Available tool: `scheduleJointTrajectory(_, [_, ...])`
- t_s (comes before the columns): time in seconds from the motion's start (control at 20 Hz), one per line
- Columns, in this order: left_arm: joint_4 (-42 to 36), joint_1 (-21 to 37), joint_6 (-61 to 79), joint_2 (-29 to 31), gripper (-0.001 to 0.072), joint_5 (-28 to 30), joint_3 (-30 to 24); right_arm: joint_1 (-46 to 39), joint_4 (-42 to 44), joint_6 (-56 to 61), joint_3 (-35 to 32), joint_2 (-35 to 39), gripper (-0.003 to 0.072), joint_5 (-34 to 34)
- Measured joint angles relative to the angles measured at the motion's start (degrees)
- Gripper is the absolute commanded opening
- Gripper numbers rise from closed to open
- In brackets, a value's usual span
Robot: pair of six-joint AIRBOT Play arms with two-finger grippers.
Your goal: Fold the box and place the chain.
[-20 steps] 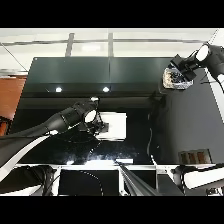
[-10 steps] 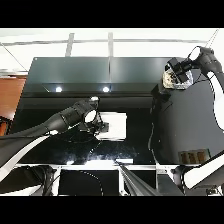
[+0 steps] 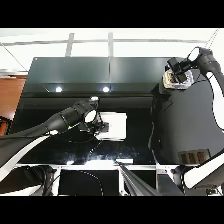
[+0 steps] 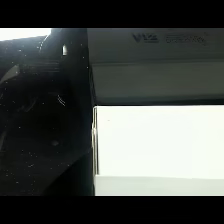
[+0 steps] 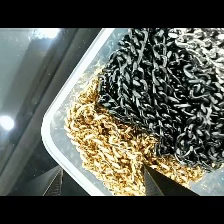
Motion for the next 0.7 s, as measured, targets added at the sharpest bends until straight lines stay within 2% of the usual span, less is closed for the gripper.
scheduleJointTrajectory(0.65, [0.00, 0.00, 0.00, 0.00, 0.0031, 0.00, 0.00, 0.24, -2.38, -2.75, 0.26, 0.00, 0.0551, 3.04])
scheduleJointTrajectory(0.7, [0.02, 0.00, 0.00, 0.00, 0.0031, 0.02, 0.00, 0.37, -1.95, -2.78, 0.28, -0.35, 0.0470, 2.51])
